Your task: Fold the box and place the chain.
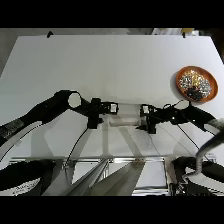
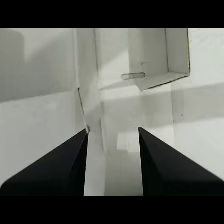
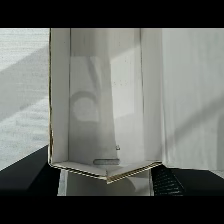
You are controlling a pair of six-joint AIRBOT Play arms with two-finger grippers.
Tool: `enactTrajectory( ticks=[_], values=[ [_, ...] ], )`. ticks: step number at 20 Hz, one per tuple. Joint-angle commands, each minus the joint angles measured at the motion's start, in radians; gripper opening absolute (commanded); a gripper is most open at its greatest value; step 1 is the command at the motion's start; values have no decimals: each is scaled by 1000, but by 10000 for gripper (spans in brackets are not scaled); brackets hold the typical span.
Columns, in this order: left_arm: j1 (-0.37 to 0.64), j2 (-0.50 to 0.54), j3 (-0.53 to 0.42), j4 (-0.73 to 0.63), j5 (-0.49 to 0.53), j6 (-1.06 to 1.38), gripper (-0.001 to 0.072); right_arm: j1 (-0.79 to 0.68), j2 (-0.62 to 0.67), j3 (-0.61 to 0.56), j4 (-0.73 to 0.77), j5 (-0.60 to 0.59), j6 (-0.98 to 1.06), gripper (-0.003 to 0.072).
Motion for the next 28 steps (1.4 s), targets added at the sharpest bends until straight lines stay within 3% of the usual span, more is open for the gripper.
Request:
enactTrajectory(
  ticks=[1,3,5,11,13,19,21,22,23,25,28],
  values=[
    [-25,-24,0,-37,14,34,355,0,0,1,0,0,0,407],
    [-44,-32,0,-63,6,35,323,0,0,1,0,0,0,407],
    [-56,-33,0,-92,-14,35,208,0,0,1,0,0,0,407],
    [-59,-39,0,-105,23,30,201,0,0,1,0,0,0,407],
    [-65,-43,0,-127,42,31,129,0,0,1,0,0,0,407],
    [-109,-68,0,-178,112,30,130,0,0,1,0,0,0,407],
    [-110,-75,0,-180,110,27,143,0,0,1,0,0,0,407],
    [-110,-76,0,-185,107,27,212,0,0,1,0,0,0,407],
    [-110,-76,0,-192,103,27,334,0,0,1,0,0,0,407],
    [-110,-76,0,-193,95,-10,411,0,0,1,0,0,0,407],
    [-110,-72,0,-192,84,-70,412,0,0,1,0,0,0,407]
  ],
)
